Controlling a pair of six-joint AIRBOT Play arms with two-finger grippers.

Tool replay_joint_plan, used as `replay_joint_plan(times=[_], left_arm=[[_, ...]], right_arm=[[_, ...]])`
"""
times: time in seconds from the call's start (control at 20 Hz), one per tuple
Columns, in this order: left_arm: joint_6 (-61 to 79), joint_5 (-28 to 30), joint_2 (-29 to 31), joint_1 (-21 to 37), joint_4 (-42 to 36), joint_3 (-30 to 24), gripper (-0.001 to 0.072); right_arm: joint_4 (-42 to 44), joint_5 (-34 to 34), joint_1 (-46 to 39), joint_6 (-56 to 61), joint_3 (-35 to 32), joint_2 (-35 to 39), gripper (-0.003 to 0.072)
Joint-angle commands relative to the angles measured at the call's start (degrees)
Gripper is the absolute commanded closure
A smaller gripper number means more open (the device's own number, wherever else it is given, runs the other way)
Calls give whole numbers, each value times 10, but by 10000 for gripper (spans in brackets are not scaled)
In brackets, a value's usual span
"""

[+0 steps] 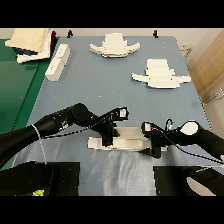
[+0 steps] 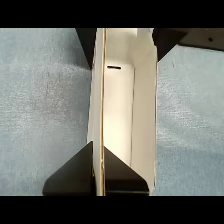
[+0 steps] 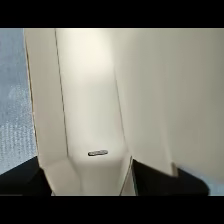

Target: Fold the box.

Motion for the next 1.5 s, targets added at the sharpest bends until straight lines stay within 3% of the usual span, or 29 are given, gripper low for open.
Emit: replay_joint_plan(times=[0.0,0.1,0.2,0.65,0.8,1.1,1.2,1.45], left_arm=[[0,-4,0,0,0,0,694],[0,-4,0,0,0,0,693],[0,-4,0,0,0,0,694],[0,-4,0,0,0,0,693],[0,-4,0,0,0,0,693],[0,-4,0,0,0,0,693],[0,-4,0,0,0,0,693],[0,-4,0,0,0,0,693]], right_arm=[[7,-19,1,15,-1,1,-30],[13,-18,1,13,-1,9,-26],[19,-10,1,13,-1,24,36],[32,-12,5,-6,-21,33,54],[31,-18,33,-9,-21,31,105],[23,-36,49,-9,-35,35,109],[20,-36,50,-14,-36,36,159],[23,-37,50,-24,-39,35,166]])
